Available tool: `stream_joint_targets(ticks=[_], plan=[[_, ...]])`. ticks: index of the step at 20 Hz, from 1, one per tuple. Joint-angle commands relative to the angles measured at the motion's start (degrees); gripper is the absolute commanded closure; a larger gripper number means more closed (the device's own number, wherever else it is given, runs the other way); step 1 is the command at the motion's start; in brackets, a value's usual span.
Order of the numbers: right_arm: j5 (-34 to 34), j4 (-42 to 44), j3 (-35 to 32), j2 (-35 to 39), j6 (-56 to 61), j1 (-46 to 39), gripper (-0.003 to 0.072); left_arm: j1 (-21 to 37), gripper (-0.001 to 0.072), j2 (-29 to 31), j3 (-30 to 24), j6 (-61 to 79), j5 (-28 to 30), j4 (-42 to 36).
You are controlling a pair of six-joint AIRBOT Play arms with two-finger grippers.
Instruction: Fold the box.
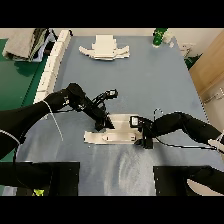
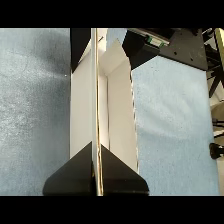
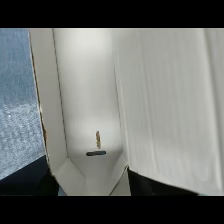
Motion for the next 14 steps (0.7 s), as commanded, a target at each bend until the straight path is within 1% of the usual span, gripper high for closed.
stream_joint_targets(ticks=[1, 14], plan=[[0.07, 0.00, -0.04, -0.02, -0.02, 0.04, 0.0124, -0.02, 0.0699, -0.02, -0.02, 0.00, 0.00, 0.00], [0.02, -1.07, -0.02, -0.02, 0.04, 0.04, 0.0124, -0.02, 0.0698, -0.02, -0.02, 0.02, 0.00, 0.00]])
